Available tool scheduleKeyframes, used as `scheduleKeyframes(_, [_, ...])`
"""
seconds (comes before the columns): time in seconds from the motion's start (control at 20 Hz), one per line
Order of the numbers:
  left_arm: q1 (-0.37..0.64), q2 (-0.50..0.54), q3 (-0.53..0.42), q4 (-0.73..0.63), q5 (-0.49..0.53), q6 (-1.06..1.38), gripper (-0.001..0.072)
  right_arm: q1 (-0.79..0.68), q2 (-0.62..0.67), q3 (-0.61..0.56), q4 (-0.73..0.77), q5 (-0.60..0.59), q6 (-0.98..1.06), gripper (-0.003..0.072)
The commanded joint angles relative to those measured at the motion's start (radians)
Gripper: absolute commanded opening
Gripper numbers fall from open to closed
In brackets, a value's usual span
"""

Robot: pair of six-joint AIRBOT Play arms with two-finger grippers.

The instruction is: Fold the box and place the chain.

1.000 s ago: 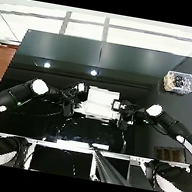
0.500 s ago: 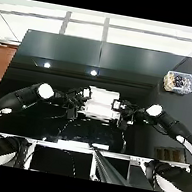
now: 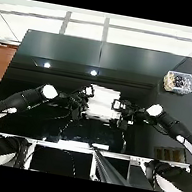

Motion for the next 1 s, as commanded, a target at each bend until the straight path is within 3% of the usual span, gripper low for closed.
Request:
scheduleKeyframes(0.0, [-0.003, -0.004, 0.001, -0.025, -0.012, 0.000, 0.0137, 0.000, 0.000, 0.000, 0.000, 0.002, -0.001, 0.0188])
scheduleKeyframes(0.5, [-0.024, -0.035, 0.001, -0.044, 0.002, 0.053, 0.0145, 0.000, 0.000, 0.000, 0.000, 0.002, -0.001, 0.0188])
scheduleKeyframes(0.6, [-0.024, -0.035, 0.001, -0.044, 0.013, 0.053, 0.0208, 0.000, 0.000, 0.000, 0.000, 0.002, -0.001, 0.0188])
scheduleKeyframes(0.8, [-0.024, -0.035, 0.001, -0.043, 0.018, 0.070, 0.0245, 0.000, 0.000, 0.000, 0.000, 0.002, -0.001, 0.0188])
scheduleKeyframes(0.9, [-0.024, -0.035, 0.001, -0.043, 0.018, 0.081, 0.0301, 0.000, 0.000, 0.000, 0.000, 0.002, -0.001, 0.0188])
scheduleKeyframes(0.95, [-0.024, -0.035, 0.001, -0.043, 0.018, 0.081, 0.0166, 0.000, 0.000, 0.000, 0.000, 0.002, -0.001, 0.0188])
